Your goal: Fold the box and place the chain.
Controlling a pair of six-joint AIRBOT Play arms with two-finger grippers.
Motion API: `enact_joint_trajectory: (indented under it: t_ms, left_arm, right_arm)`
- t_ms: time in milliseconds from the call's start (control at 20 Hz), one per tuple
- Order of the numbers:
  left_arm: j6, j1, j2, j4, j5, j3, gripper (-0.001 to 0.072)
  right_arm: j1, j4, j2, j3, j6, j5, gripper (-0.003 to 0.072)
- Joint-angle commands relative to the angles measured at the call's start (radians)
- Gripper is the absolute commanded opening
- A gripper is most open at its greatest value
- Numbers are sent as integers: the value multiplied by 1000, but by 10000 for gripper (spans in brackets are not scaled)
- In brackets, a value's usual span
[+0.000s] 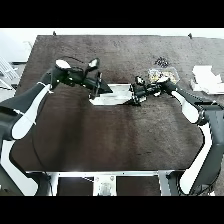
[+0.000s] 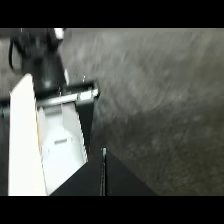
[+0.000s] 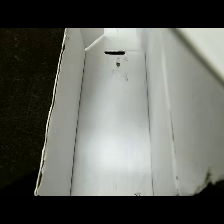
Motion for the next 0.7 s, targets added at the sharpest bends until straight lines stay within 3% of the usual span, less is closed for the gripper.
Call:
enact_joint_trajectory:
  t_ms: [0, 650]
  left_arm:
    - [-35, -47, 10, 74, 181, -54, 15]
    - [95, -47, -6, -31, 608, -74, 15]
  right_arm:
    - [0, 0, -1, 0, 0, 0, 625]
    - [0, 0, -1, 0, 0, 0, 625]
